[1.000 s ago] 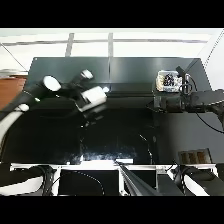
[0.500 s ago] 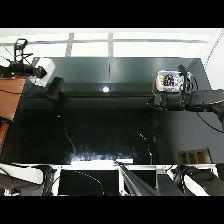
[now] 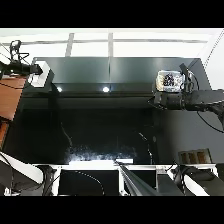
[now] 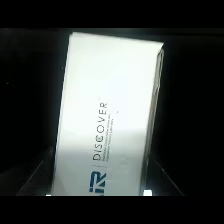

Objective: Fold the box and place the chain.

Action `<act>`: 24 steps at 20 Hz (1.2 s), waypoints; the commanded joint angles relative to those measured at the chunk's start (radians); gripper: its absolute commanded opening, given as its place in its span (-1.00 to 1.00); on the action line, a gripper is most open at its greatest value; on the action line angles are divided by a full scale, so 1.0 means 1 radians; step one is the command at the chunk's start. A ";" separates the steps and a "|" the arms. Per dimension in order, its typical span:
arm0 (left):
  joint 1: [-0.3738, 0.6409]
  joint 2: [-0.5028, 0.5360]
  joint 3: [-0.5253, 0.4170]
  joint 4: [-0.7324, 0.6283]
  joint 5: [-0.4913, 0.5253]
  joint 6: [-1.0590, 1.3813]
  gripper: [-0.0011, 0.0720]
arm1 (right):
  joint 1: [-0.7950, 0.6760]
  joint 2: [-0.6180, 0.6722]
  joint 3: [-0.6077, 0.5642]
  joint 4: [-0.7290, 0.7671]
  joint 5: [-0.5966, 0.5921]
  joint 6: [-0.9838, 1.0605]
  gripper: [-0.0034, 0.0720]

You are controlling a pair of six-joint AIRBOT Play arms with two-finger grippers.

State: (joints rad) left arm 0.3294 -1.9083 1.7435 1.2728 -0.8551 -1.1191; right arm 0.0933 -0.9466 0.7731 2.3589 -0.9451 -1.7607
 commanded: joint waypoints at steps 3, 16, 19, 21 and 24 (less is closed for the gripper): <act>0.001 0.091 0.186 0.056 -0.412 -0.034 0.98 | -0.052 0.007 0.093 -0.159 -0.107 0.002 -0.85; -0.205 1.051 -0.861 0.006 -0.244 -0.216 -0.90 | -0.322 0.428 -0.164 -0.565 -0.121 0.109 -0.85; -0.253 1.303 -1.178 -0.006 -0.084 -0.271 -0.90 | -0.322 0.428 -0.215 -0.607 -0.020 0.036 -0.85; -0.252 1.400 -1.251 -0.005 -0.091 -0.291 -0.90 | -0.322 0.430 -0.214 -0.617 -0.019 0.036 -0.85; -0.252 1.469 -1.268 -0.005 -0.106 -0.291 -0.90 | -0.322 0.430 -0.214 -0.617 -0.020 0.036 -0.85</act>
